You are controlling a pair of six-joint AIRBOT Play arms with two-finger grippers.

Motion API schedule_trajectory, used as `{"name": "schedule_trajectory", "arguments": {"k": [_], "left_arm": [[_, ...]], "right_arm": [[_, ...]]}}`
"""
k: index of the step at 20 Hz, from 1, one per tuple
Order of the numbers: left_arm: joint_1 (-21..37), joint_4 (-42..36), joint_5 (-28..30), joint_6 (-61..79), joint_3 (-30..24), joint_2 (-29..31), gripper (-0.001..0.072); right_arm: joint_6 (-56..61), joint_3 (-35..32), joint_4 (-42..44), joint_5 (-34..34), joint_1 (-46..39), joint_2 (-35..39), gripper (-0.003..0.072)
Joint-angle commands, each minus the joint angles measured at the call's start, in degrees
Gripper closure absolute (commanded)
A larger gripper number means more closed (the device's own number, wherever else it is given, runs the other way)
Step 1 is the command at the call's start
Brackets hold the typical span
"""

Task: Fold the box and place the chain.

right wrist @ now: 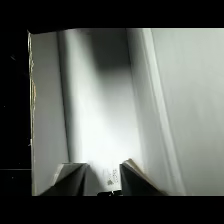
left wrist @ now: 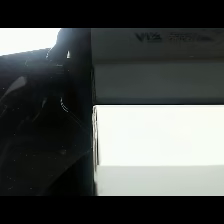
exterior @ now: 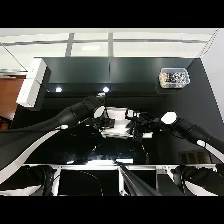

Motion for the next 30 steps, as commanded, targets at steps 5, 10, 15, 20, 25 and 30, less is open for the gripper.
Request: {"name": "schedule_trajectory", "arguments": {"k": [5,10,15,20,25,30], "left_arm": [[-0.02,-0.04,0.02,-0.02,0.07,-0.02,0.0683],[-0.02,-0.11,0.07,-0.04,0.07,-0.02,0.0682],[-0.02,-0.17,0.28,-0.02,0.07,-0.02,0.0682],[-0.02,-0.24,0.31,-0.04,0.07,-0.02,0.0681],[-0.02,-0.24,0.31,-0.02,0.07,-0.02,0.0682],[-0.02,-0.22,0.28,-0.02,0.07,-0.02,0.0682]], "right_arm": [[0.31,-0.02,0.04,-1.16,0.37,-0.26,0.0540],[7.69,0.00,0.70,-1.77,-1.64,1.64,0.0671],[47.91,0.00,-15.78,8.98,-19.74,15.08,0.0671],[84.28,-3.65,-24.79,14.14,-41.24,13.46,0.0671],[79.03,-4.48,-21.35,24.30,-36.54,1.44,0.0671],[55.36,-4.31,5.90,24.20,-28.20,-5.73,0.0669]]}}
